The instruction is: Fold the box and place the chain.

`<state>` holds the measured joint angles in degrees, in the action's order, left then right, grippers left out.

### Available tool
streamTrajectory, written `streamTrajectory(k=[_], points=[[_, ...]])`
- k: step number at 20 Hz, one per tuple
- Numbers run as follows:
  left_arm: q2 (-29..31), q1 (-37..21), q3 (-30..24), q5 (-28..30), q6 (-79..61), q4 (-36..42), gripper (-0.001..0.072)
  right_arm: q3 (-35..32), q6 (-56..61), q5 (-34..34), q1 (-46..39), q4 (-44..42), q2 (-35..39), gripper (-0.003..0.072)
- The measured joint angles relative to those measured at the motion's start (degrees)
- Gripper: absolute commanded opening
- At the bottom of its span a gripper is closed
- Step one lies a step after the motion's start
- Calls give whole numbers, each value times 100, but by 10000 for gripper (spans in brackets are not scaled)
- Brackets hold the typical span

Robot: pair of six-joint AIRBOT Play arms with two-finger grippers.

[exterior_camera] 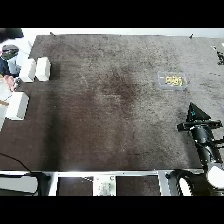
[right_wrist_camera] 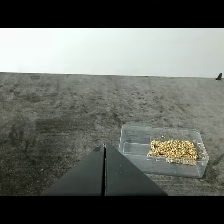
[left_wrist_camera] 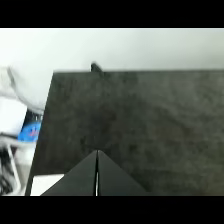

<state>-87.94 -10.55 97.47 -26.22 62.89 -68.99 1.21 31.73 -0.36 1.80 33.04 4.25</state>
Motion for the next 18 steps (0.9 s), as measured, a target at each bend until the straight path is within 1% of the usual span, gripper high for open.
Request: streamTrajectory(k=[2,4,7,9,11,13,15,18], points=[[455,4,-295,-9,-809,732,4,0,2,0,0,0,0,10],[951,11,-835,-22,-1777,1650,3,0,0,0,0,0,0,10],[1799,11,-2022,72,-3182,2966,3,0,2,0,0,0,0,10],[2468,13,-2983,315,-3888,3630,4,0,0,0,0,0,0,10],[3202,13,-4019,573,-4433,4054,4,0,2,0,0,0,0,10],[3971,13,-4996,807,-4765,4304,4,0,2,0,0,0,0,10],[4819,13,-5917,1040,-4975,4485,4,0,2,0,0,-2,0,10],[6153,11,-7143,1451,-5121,4625,4,0,2,0,0,0,0,10]])
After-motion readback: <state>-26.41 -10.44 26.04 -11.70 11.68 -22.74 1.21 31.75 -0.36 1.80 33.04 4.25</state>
